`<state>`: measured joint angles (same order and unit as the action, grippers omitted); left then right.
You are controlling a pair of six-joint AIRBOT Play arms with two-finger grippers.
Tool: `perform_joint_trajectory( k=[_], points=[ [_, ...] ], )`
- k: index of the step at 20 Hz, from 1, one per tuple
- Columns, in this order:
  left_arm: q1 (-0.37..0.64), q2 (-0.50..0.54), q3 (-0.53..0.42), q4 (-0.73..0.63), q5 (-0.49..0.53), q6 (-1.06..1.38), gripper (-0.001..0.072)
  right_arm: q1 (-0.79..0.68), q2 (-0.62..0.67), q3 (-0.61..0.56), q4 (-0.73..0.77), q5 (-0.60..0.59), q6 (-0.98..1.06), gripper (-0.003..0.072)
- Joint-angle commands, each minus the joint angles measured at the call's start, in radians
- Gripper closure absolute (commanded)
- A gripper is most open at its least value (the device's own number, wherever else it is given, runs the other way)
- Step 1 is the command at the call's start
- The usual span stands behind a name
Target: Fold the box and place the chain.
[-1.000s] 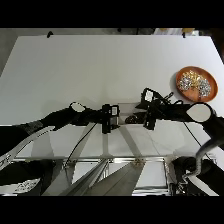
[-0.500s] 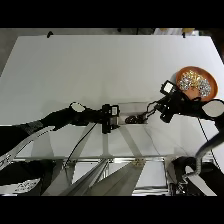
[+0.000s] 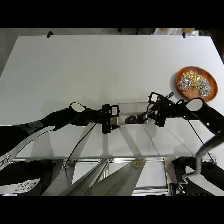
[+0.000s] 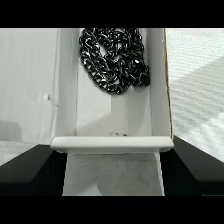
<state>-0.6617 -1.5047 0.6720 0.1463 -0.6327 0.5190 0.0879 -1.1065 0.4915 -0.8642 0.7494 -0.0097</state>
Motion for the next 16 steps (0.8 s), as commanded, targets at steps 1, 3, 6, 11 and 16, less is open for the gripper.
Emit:
perform_joint_trajectory(
  k=[1,3,6,11,16],
  points=[
    [-0.001,0.0,0.0,0.0,0.0,0.0,0.0398,0.006,-0.026,-0.001,0.022,-0.035,-0.026,0.0501],
    [-0.001,0.0,0.0,0.0,0.0,0.0,0.0398,0.006,-0.026,-0.001,0.039,-0.025,-0.025,0.0628],
    [-0.001,0.0,0.0,0.0,0.0,0.0,0.0398,0.006,0.011,-0.001,0.002,0.053,-0.004,0.0671],
    [-0.001,0.0,0.0,0.0,0.0,0.0,0.0398,0.006,0.289,-0.001,-0.153,0.119,0.342,0.0671],
    [-0.001,0.0,0.0,0.0,0.0,0.0,0.0398,0.006,0.533,-0.001,0.031,0.215,0.488,0.0671]
  ],
)
